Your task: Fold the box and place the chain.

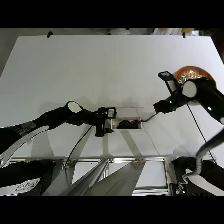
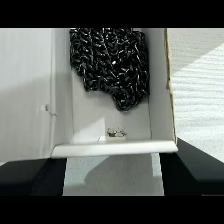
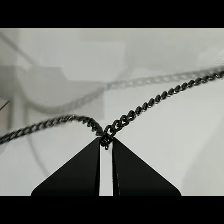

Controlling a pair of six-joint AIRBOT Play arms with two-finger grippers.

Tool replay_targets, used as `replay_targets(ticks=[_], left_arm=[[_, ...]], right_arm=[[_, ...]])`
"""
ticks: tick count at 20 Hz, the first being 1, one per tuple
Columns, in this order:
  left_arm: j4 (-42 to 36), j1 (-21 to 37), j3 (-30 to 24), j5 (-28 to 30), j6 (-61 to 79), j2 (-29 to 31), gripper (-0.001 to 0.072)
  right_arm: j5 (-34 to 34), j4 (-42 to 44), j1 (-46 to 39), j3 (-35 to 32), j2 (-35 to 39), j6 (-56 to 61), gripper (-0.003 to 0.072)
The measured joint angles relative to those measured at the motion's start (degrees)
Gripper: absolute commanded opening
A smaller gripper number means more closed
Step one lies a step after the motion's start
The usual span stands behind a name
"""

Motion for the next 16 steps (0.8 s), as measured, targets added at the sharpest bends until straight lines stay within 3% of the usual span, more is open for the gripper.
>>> replay_targets(ticks=[6,14,15,16], left_arm=[[0.02,0.0,0.0,0.02,0.0,0.0,0.0271],[0.0,0.0,0.0,0.0,0.02,0.0,0.0271],[0.0,0.0,0.0,0.0,0.0,0.0,0.0271],[0.0,0.0,0.0,0.0,0.0,0.0,0.0271]], right_arm=[[1.57,14.34,6.6,0.0,10.29,-1.73,0.0017],[-5.42,22.71,17.35,0.0,10.38,-2.71,0.0019],[-6.21,22.88,18.14,0.0,9.55,-2.73,0.0037],[-6.64,23.04,18.71,0.0,8.61,-2.73,0.0118]])
